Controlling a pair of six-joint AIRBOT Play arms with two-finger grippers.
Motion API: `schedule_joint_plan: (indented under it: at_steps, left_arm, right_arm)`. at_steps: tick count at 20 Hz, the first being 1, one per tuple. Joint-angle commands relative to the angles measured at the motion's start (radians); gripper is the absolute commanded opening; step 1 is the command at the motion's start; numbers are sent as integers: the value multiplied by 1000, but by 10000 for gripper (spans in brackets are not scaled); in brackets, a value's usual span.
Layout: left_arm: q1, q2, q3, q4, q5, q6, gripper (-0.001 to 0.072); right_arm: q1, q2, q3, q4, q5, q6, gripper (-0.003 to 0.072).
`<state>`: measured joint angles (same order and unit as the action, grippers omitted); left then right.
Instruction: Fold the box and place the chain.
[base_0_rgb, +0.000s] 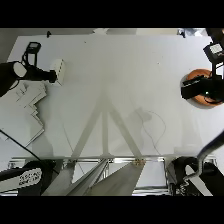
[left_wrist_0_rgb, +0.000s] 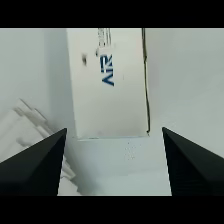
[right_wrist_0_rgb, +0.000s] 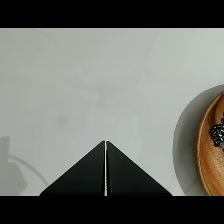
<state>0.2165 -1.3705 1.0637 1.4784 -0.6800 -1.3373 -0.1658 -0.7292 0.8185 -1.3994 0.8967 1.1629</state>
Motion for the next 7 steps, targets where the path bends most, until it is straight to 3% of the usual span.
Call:
schedule_joint_plan:
  at_steps: [1,7]
  left_arm:
    - [0,160,0,-13,-16,17,657]
    - [1,363,0,-60,42,16,634]
  right_arm:
    - [-1,1,0,0,0,0,13]
    - [-1,1,0,0,0,0,13]
